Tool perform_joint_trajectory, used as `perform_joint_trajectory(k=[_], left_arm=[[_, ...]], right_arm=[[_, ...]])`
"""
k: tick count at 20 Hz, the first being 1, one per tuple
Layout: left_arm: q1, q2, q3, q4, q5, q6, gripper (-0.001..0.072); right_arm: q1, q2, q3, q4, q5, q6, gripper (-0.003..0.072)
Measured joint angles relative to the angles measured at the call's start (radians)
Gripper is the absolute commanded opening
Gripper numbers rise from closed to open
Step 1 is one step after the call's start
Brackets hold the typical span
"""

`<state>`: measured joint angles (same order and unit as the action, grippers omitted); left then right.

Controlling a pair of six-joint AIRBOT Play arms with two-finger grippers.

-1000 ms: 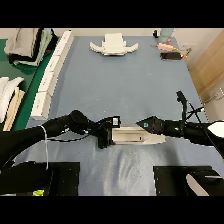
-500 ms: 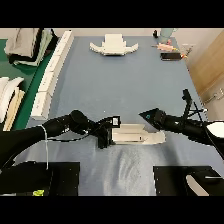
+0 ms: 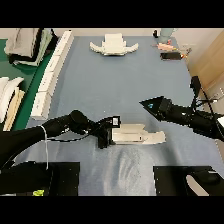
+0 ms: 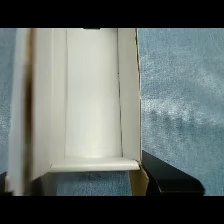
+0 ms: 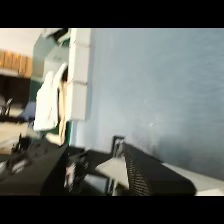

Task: Fold the box.

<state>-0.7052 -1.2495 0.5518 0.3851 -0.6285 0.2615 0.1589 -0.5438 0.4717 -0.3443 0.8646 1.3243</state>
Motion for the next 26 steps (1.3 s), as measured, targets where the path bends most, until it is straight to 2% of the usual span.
perform_joint_trajectory(k=[2,3,4,8,12,18,26], left_arm=[[0.000,0.000,0.000,0.000,0.000,0.000,0.0465],[0.000,0.000,0.000,0.000,0.000,0.000,0.0465],[0.000,0.000,0.000,0.000,0.000,0.000,0.0465],[0.000,0.000,0.000,0.000,0.000,0.000,0.0465],[0.000,0.000,0.000,0.000,0.000,0.000,0.0465],[0.000,0.000,0.000,-0.001,0.000,-0.003,0.0465],[0.001,0.000,0.000,-0.002,0.002,-0.001,0.0465]], right_arm=[[0.019,0.000,0.027,-0.022,0.124,-0.008,0.0483],[0.036,0.000,0.035,-0.047,0.186,-0.006,0.0356],[0.057,0.001,0.039,-0.087,0.233,0.006,0.0293],[0.157,-0.015,0.020,-0.287,0.298,0.065,0.0293],[0.209,-0.093,-0.004,-0.402,0.188,0.069,0.0293],[0.226,-0.255,0.031,-0.410,-0.064,-0.002,0.0293],[0.229,-0.362,0.061,-0.319,-0.166,-0.082,0.0293]])
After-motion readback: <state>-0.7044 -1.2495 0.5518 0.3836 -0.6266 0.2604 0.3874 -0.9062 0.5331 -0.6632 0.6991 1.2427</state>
